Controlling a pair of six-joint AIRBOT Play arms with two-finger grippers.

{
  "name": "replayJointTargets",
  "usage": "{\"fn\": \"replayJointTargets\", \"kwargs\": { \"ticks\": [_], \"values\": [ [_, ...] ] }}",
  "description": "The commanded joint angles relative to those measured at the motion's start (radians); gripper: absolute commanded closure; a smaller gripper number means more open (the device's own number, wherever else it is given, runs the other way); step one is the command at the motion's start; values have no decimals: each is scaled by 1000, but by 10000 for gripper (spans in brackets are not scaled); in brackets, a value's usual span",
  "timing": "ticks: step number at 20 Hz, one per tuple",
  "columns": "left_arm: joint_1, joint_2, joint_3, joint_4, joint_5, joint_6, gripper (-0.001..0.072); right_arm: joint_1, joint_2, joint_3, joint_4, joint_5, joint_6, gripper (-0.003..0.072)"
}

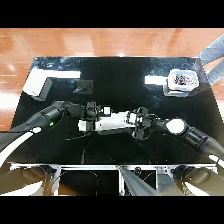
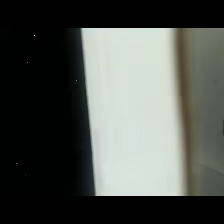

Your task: Fold the box and place the chain.

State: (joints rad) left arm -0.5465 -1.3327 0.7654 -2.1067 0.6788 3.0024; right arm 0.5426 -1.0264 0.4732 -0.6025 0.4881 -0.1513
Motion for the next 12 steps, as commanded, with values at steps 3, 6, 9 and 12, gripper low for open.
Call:
{"fn": "replayJointTargets", "kwargs": {
  "ticks": [3,6,9,12],
  "values": [
    [0,1,0,0,0,1,691,-1,5,0,1,-30,28,-31],
    [0,1,0,1,0,1,691,0,3,0,8,-30,27,-31],
    [1,1,0,5,0,1,692,-1,0,0,27,-29,27,-31],
    [4,1,0,7,2,1,692,-46,-9,0,53,53,-17,-30]
  ]
}}
